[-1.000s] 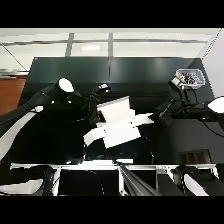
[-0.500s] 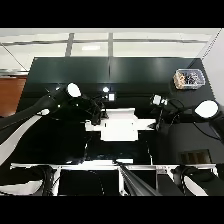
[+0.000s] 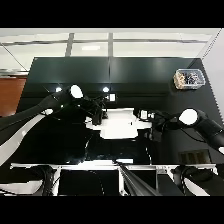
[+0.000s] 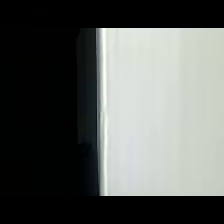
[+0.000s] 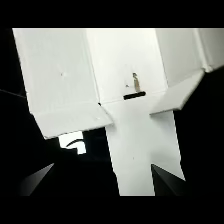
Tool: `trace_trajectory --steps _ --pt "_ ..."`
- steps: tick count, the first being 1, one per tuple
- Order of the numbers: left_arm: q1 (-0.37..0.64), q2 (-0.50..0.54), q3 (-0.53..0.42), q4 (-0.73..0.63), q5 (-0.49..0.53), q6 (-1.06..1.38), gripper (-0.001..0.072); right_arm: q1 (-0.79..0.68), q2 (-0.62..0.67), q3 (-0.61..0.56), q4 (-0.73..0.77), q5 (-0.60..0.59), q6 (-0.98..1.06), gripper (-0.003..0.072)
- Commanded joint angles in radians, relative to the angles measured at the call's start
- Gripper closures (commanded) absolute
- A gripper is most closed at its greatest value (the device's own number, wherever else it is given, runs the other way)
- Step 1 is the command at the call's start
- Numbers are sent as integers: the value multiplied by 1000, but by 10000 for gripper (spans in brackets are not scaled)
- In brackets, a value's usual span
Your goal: Fold the box and place the chain.
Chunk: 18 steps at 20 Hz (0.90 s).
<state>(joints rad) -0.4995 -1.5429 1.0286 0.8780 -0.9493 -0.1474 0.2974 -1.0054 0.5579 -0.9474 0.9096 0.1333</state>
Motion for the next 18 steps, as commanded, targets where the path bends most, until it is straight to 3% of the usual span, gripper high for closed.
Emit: trace_trajectory --steps 1,11,18 --pt "-13 -7 0 5 -21 -22 679 21 -35 -6 6 -25 -63 -15" --pt "-15 -7 0 4 -19 -22 679 23 -57 -68 194 3 -102 -15" --pt "-15 -7 0 5 -19 -21 679 102 -57 -68 252 -92 -165 -15"
